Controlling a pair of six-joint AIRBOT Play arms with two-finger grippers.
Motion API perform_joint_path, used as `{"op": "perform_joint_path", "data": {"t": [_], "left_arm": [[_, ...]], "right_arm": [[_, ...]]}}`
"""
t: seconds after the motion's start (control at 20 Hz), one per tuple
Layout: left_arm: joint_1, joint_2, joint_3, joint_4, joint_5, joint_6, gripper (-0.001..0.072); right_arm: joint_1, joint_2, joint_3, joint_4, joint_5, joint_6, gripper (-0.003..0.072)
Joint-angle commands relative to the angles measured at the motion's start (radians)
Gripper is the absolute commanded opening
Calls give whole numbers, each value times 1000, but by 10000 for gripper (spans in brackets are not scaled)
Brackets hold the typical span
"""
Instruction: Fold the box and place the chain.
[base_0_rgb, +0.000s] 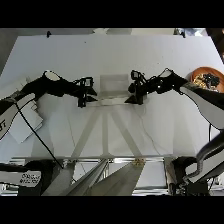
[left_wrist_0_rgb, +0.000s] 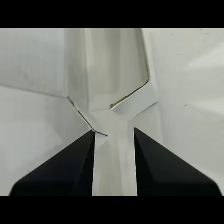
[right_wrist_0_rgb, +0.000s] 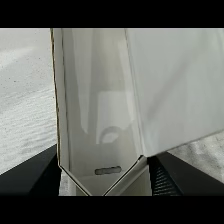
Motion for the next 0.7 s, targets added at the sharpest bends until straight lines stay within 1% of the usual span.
{"op": "perform_joint_path", "data": {"t": [0.0,0.2,0.3,0.4,0.45,0.5,0.65], "left_arm": [[-11,-4,0,1,-39,14,275],[-25,-27,0,-29,-24,68,274],[-36,-39,0,-68,20,85,270],[-48,-47,0,-77,71,98,269],[-51,-49,0,-77,77,101,244],[-55,-49,0,-77,78,107,193],[-57,-49,0,-77,79,119,192]], "right_arm": [[0,-1,0,0,0,0,458],[0,-1,0,0,0,0,458],[0,-1,0,0,0,0,458],[0,-1,0,0,0,0,458],[0,-1,0,0,0,0,458],[0,-1,0,0,0,0,458],[0,-1,0,0,0,0,458]]}}
